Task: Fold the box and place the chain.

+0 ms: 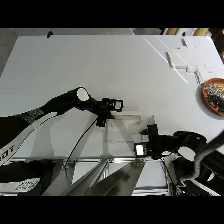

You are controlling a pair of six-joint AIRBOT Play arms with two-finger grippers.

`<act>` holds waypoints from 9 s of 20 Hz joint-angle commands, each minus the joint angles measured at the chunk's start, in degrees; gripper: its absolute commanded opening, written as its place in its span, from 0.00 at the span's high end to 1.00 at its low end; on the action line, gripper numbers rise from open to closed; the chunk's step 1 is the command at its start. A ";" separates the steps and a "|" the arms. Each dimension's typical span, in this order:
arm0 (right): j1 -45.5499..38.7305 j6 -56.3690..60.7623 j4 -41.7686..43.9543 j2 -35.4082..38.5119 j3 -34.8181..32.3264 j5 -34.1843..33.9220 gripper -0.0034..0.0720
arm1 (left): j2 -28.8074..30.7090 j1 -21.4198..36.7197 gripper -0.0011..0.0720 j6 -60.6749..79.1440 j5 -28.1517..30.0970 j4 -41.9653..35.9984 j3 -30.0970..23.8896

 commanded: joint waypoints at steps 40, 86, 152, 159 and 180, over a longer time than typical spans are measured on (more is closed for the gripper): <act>-29.14 -28.85 26.08 -10.08 7.54 1.22 0.04 | 0.04 0.02 0.97 0.00 -0.13 -0.04 0.00; -31.54 -49.59 43.43 -28.22 7.67 6.54 0.19 | 0.02 0.02 0.97 0.00 -0.11 -0.04 0.00; -30.32 -49.09 42.38 -30.05 7.67 4.70 0.42 | 11.02 1.27 0.48 -25.46 -8.55 22.82 0.00; -30.32 -49.09 42.38 -30.03 7.67 4.70 0.42 | 22.23 -7.41 0.98 -35.74 -14.29 23.52 0.00; -30.32 -49.09 42.38 -30.03 7.67 4.70 0.42 | 0.33 -11.47 0.98 -45.33 19.34 12.66 5.86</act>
